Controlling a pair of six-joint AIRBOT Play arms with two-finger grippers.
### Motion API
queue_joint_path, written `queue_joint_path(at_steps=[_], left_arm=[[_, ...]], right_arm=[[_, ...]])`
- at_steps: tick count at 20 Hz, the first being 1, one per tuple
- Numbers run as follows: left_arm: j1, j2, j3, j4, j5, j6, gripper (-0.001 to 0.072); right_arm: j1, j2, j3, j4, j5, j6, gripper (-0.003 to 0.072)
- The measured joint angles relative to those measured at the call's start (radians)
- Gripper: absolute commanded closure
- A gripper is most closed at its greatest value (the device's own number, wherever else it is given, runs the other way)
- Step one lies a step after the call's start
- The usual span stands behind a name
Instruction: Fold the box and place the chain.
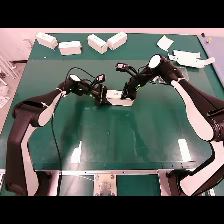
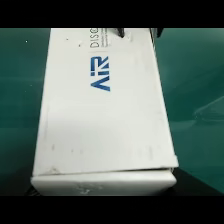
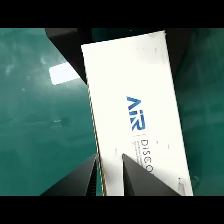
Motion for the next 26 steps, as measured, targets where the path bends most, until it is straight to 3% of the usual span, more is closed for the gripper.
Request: queue_joint_path(at_steps=[9, 10, 12, 14, 26], left_arm=[[0.002, 0.000, 0.000, -0.002, 0.006, -0.003, 0.0186], [0.002, 0.000, 0.000, -0.002, 0.005, -0.002, 0.0186], [0.002, 0.000, 0.000, -0.002, 0.005, -0.002, 0.0186], [0.002, 0.000, 0.000, -0.002, 0.005, -0.001, 0.0186], [0.002, 0.000, 0.000, 0.002, 0.002, 0.005, 0.0186]], right_arm=[[-0.043, 0.001, -0.003, 0.198, -0.015, -0.084, 0.0493], [-0.045, 0.001, -0.003, 0.212, -0.014, -0.088, 0.0513], [-0.049, 0.001, -0.005, 0.229, -0.011, -0.093, 0.0632], [-0.055, 0.001, -0.016, 0.235, -0.016, -0.095, 0.0678], [-0.069, 0.003, -0.235, 0.401, -0.206, -0.263, 0.0680]])
